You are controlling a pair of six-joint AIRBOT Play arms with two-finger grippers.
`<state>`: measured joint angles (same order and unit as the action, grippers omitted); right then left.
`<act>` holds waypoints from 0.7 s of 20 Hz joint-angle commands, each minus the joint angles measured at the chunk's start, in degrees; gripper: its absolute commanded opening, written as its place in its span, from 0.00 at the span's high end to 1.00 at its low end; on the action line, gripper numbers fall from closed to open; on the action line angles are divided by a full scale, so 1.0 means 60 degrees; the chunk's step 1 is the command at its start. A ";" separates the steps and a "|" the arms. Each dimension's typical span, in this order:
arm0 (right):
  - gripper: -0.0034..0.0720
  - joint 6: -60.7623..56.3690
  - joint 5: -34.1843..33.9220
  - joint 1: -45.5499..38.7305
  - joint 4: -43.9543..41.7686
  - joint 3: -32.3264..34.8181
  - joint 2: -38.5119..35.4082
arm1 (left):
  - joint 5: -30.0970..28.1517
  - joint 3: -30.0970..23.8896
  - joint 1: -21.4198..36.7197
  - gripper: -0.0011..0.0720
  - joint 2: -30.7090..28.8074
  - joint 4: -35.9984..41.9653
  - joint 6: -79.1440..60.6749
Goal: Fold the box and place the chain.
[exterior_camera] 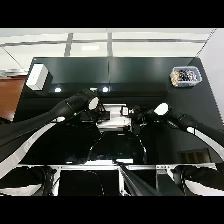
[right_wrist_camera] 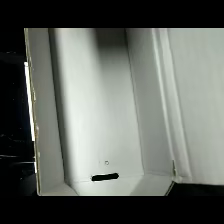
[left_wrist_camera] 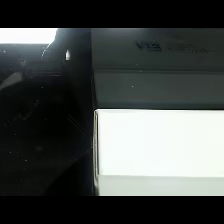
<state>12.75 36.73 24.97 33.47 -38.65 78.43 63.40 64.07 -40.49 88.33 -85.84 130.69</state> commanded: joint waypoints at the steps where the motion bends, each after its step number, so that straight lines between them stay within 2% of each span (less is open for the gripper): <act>1: 0.00 -0.0554 0.0106 0.0004 0.0270 -0.0004 -0.0415 | 0.0025 0.0004 0.0000 0.95 0.0007 -0.0004 -0.0299; 5: 0.00 -0.1016 0.0936 0.0000 0.1679 -0.0004 -0.1188 | 0.0025 0.0004 0.0000 0.95 0.0007 0.0004 -0.0295; 8: 0.00 -0.1020 0.0907 0.0004 0.1712 -0.0004 -0.1249 | 0.0036 0.0004 0.0000 0.95 0.0007 0.0004 -0.0295; 9: 0.12 -0.0878 0.0903 0.0004 0.1712 -0.0004 -0.1249 | 0.0040 0.0004 0.0004 0.95 0.0007 0.0000 -0.0295; 10: 0.36 -0.0801 0.0903 0.0004 0.1712 -0.0004 -0.1249 | 0.0044 0.0004 0.0000 0.95 0.0007 0.0000 -0.0291; 11: 0.42 -0.0798 0.0889 0.0004 0.1712 -0.0004 -0.1249 | 0.0044 0.0004 0.0004 0.95 0.0007 0.0000 -0.0291; 12: 0.58 -0.0801 0.0801 0.0004 0.1679 -0.0004 -0.1249 | 0.0040 0.0004 0.0004 0.95 0.0007 0.0000 -0.0291; 13: 0.65 -0.0801 0.0739 0.0004 0.1643 -0.0004 -0.1249 | 0.0036 0.0004 0.0004 0.95 0.0007 0.0000 -0.0291; 14: 0.65 -0.0801 0.0678 0.0004 0.1574 -0.0004 -0.1249 | 0.0036 0.0004 0.0004 0.95 0.0007 0.0000 -0.0295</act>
<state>7.70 41.60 24.97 43.16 -38.63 71.11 63.57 64.07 -40.49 88.33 -85.84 128.95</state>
